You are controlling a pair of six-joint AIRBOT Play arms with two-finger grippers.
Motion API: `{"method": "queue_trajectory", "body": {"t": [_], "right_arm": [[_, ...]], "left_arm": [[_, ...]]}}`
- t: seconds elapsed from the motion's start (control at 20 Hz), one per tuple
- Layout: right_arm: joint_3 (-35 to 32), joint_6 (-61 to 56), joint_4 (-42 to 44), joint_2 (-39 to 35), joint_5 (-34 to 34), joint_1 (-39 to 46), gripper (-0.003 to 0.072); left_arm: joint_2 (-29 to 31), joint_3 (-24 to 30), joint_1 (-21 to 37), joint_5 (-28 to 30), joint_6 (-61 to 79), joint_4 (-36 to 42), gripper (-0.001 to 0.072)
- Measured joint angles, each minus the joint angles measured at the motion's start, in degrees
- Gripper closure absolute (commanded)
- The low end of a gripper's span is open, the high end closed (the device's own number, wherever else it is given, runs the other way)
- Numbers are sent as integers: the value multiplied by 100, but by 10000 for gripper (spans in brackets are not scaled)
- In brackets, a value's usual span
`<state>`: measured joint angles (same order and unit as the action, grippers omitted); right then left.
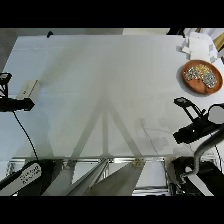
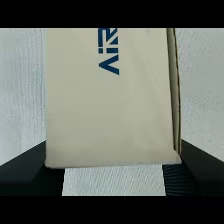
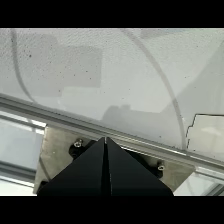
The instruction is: Fold the box and place the chain.
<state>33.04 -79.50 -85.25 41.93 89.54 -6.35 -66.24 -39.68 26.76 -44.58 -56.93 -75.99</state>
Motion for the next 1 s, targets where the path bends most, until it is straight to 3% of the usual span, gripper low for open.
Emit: {"method": "queue_trajectory", "body": {"t": [0.05,0.1,0.25,0.3,0.35,0.4,1.0], "right_arm": [[0,0,0,0,-2,0,668],[0,2,0,0,0,0,668],[0,0,0,0,-2,0,668],[0,0,0,0,0,0,668],[0,0,0,0,0,0,668],[0,0,0,0,0,0,668],[0,0,0,0,-2,0,668]], "left_arm": [[-24,7,0,-9,-7,-20,495],[-50,11,0,-15,-9,-39,446],[-94,24,0,-44,-15,-81,429],[-101,24,0,-52,-17,-85,315],[-105,26,0,-61,-17,-98,95],[-109,26,-4,-125,-4,-136,19],[42,28,-37,-20,-7,-127,15]]}}
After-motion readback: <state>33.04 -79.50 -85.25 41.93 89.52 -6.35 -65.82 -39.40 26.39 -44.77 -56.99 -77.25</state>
